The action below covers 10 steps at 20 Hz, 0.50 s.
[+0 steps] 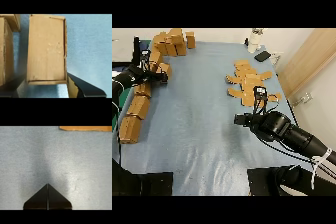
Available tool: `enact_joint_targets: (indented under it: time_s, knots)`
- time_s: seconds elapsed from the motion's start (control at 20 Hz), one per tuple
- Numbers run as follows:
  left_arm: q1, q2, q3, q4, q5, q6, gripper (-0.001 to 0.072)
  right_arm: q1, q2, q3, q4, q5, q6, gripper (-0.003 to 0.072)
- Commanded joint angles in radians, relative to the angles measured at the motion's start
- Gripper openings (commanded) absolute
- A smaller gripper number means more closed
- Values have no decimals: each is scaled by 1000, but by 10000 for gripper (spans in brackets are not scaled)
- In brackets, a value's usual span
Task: Fold the box.
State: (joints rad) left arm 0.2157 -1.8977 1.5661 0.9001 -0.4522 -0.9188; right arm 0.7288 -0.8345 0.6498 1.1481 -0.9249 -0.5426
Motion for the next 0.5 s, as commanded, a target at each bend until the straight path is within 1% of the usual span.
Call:
enact_joint_targets:
  time_s: [0.0, 0.15, 0.3, 0.35, 0.4, 0.45]
  knots:
    - [16, 41, 2, 16, -145, 2, 692, 0, 0, 1, 2, 0, 0, 6]
    - [46, 112, 2, 74, -281, 2, 692, 0, 0, 1, 24, 0, -1, 6]
    - [68, 191, 2, 74, -435, 2, 692, 0, 0, 1, 58, 0, -29, 6]
    - [67, 217, 2, 71, -473, 1, 666, 0, 0, 1, 81, 0, -57, 6]
    - [64, 242, 2, 56, -512, 1, 436, 0, -1, 1, 108, 0, -83, 6]
    - [57, 271, 2, 24, -567, 2, 48, -3, -1, 2, 141, 0, -105, 6]
